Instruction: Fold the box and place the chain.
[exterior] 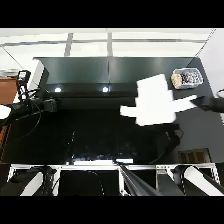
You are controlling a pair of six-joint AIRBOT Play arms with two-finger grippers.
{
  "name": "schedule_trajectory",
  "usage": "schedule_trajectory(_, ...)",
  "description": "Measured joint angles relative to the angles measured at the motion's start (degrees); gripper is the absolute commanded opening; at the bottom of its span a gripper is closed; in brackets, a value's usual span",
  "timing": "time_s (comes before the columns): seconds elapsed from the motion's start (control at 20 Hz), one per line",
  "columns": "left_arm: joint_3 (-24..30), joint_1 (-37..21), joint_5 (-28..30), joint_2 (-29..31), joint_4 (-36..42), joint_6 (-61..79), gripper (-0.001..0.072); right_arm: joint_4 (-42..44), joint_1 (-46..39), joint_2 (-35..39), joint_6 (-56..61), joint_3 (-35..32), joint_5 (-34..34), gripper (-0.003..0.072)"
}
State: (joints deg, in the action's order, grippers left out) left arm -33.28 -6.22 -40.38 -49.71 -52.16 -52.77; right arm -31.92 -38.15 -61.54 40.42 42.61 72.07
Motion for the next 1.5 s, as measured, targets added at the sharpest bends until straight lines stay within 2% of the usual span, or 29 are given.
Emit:
schedule_trajectory(0.25,-0.81,4.00,-1.75,-3.13,4.17,0.55,0.0704,20.24,15.72,7.08,-7.19,-20.35,-11.08,0.0013)
schedule_trajectory(0.45,-5.95,8.11,-7.82,-12.44,8.96,1.33,0.0703,33.16,29.11,8.59,-14.45,-29.70,-21.49,0.0013)
schedule_trajectory(0.6,-11.21,9.40,-12.90,-21.40,15.56,1.53,0.0703,37.83,35.17,8.96,-16.76,-32.15,-26.18,0.0013)
schedule_trajectory(0.75,-16.46,10.93,-17.77,-29.90,20.96,1.90,0.0703,39.78,37.77,9.11,-17.88,-33.03,-28.17,0.0014)
schedule_trajectory(0.85,-20.22,11.82,-20.50,-35.32,22.88,2.47,0.0704,40.35,38.53,9.11,-18.38,-33.31,-28.81,0.0013)
schedule_trajectory(1.15,-33.44,15.19,-35.80,-50.84,25.44,2.58,0.0686,40.74,39.28,9.11,-19.74,-33.55,-29.59,0.0013)
schedule_trajectory(1.2,-35.58,15.87,-38.05,-52.76,25.44,2.27,0.0669,40.79,39.32,9.14,-20.09,-33.55,-29.59,0.0013)
schedule_trajectory(1.35,-41.46,17.51,-45.24,-57.53,23.58,1.97,0.0480,40.79,39.39,9.14,-20.50,-33.55,-29.64,0.0013)
schedule_trajectory(1.5,-45.99,18.56,-51.21,-60.54,20.74,2.19,0.0459,40.81,39.39,9.14,-20.68,-33.55,-29.64,0.0013)
